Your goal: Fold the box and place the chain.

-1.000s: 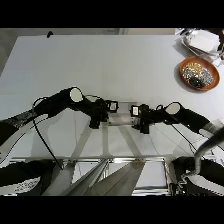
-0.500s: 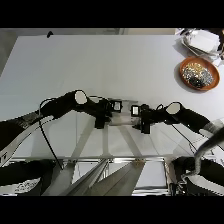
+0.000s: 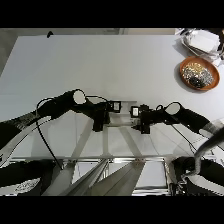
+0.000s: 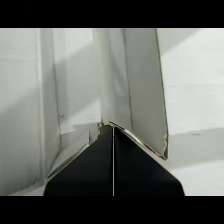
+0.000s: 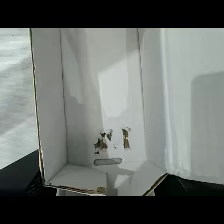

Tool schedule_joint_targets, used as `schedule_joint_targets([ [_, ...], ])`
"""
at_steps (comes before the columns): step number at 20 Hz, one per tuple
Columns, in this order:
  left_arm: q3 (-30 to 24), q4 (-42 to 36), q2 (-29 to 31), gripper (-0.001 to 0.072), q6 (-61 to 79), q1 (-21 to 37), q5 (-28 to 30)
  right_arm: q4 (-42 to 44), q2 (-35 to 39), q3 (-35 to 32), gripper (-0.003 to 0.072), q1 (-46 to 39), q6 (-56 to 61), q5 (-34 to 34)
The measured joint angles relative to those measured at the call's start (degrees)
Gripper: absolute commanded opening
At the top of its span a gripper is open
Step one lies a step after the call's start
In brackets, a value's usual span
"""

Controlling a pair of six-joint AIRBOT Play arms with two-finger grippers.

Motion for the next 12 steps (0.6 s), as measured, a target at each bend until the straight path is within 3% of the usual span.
schedule_joint_targets([
  [12, -0.28, 2.36, 12.44, 0.0002, -20.48, 12.11, -8.2, 0.09, 0.0, 0.0, 0.0298, -0.04, 0.44, -0.17],
])
